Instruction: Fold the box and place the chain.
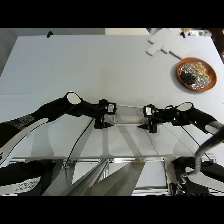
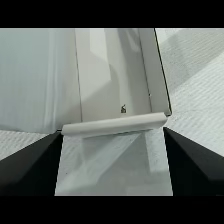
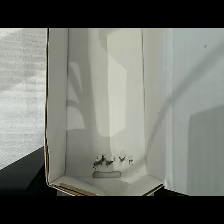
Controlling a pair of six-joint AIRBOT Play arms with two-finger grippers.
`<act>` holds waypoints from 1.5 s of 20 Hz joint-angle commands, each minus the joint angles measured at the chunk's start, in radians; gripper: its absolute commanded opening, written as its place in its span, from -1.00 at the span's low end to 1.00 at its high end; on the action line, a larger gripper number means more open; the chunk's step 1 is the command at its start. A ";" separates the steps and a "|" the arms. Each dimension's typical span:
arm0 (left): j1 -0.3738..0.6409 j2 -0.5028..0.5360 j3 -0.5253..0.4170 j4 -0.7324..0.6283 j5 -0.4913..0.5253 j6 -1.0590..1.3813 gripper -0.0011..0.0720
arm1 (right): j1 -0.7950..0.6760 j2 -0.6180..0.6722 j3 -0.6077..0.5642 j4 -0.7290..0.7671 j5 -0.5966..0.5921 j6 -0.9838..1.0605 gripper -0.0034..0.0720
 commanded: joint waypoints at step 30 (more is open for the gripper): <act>-0.037 -0.108 0.000 -0.136 0.032 0.025 0.32 | 0.000 0.001 0.001 0.000 0.000 0.000 0.16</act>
